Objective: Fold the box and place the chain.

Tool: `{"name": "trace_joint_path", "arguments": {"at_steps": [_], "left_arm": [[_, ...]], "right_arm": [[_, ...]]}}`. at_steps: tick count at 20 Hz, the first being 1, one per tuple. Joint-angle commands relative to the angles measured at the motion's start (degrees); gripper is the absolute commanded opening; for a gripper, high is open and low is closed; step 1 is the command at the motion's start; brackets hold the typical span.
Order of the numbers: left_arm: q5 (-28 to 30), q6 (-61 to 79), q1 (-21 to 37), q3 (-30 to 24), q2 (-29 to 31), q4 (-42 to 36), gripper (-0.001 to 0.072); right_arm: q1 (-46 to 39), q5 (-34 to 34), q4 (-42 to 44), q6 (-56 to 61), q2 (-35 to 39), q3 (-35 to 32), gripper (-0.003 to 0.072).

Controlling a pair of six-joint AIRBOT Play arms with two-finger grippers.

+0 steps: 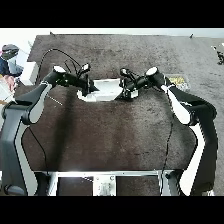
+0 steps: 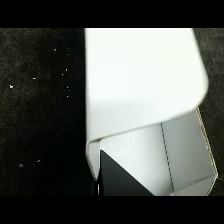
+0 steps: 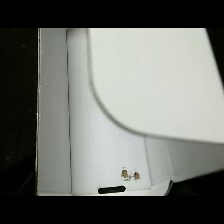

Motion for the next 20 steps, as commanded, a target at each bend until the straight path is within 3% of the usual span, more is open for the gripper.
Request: {"name": "trace_joint_path", "arguments": {"at_steps": [1, 2, 16, 17, 19, 20], "left_arm": [[0.0, 0.0, 0.0, 0.0, 0.0, 0.0, 0.0012], [0.0, 0.0, 0.0, 0.0, 0.0, 0.0, 0.0012], [0.0, 0.0, 0.0, 0.0, 0.0, 0.0, 0.0012], [0.0, 0.0, 0.0, 0.0, 0.0, 0.0, 0.0012], [0.0, 0.0, 0.0, 0.0, 0.0, 0.0, 0.0012], [0.0, 0.0, 0.0, 0.0, 0.0, 0.0, 0.0012]], "right_arm": [[0.0, -0.1, -0.3, -0.6, -0.7, 0.0, 0.0641], [0.0, -0.2, -0.2, -1.4, -0.7, 0.0, 0.0605], [0.0, -0.9, -0.2, -2.3, -1.3, 0.1, 0.0602], [0.0, -1.0, -0.1, -2.4, -1.3, 0.1, 0.053], [0.0, -1.6, -0.3, -2.3, -1.3, 0.1, 0.0531], [0.0, -1.6, -0.7, -2.3, -1.3, 0.1, 0.0454]]}}
